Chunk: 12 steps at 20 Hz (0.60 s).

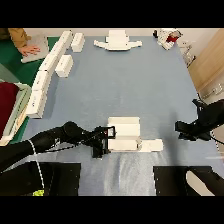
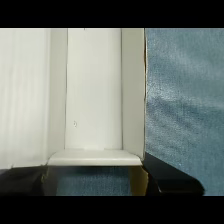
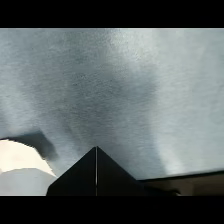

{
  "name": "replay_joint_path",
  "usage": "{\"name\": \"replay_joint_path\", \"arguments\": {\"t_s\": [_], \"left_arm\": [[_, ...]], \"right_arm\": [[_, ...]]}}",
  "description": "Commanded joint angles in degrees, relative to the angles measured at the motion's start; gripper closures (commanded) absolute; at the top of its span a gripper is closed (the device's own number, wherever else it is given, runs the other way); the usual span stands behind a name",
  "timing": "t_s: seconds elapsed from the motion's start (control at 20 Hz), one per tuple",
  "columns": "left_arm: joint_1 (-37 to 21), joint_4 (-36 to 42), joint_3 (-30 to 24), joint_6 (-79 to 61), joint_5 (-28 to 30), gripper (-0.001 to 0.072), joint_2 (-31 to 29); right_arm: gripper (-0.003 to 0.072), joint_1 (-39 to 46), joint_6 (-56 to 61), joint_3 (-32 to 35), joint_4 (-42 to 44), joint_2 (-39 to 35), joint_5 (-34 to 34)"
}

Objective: Fold the box.

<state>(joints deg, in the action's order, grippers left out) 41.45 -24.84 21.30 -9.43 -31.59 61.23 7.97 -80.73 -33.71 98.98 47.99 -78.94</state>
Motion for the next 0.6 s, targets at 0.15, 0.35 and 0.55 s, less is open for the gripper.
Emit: {"name": "replay_joint_path", "arguments": {"t_s": [0.15, 0.35, 0.55], "left_arm": [[0.0, 0.0, 0.1, 0.0, 0.0, 0.0245, 0.0], [0.0, 0.0, 0.1, 0.0, 0.0, 0.0245, 0.0], [0.0, 0.0, 0.1, 0.0, 0.0, 0.0245, 0.0]], "right_arm": [[0.0684, 18.3, -15.2, 8.8, 22.9, 6.9, 1.6], [0.0684, 18.3, -18.9, 16.6, 29.9, 7.1, 5.4], [0.0684, 18.3, -21.3, 20.3, 33.5, 7.0, 4.8]]}}
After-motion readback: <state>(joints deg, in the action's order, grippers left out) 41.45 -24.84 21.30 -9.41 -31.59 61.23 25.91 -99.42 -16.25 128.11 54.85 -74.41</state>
